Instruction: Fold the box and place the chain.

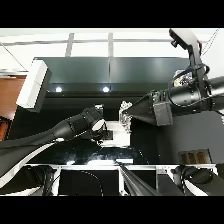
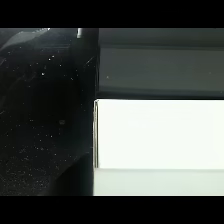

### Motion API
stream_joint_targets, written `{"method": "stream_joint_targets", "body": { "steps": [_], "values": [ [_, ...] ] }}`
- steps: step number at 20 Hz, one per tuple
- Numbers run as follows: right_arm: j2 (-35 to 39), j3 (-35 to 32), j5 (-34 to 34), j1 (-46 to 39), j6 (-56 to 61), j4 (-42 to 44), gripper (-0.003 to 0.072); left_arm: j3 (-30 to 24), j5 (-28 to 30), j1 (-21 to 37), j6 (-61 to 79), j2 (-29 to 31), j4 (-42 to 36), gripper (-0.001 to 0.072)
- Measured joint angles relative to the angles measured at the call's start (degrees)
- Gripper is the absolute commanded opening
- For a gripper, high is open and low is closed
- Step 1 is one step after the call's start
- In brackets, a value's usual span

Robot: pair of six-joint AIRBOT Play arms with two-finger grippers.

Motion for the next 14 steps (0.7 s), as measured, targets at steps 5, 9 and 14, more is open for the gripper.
{"method": "stream_joint_targets", "body": {
  "steps": [5,9,14],
  "values": [
    [0.0,-0.1,0.8,0.0,0.1,-1.3,0.0008,0.0,0.0,0.0,0.0,0.0,0.0,0.003],
    [0.0,-5.4,0.9,0.0,0.3,-4.4,0.0008,0.0,0.0,0.0,0.0,0.0,0.0,0.003],
    [0.0,-16.9,-4.0,0.0,0.6,-7.4,0.001,0.0,0.0,0.0,0.0,0.0,0.0,0.003]
  ]
}}
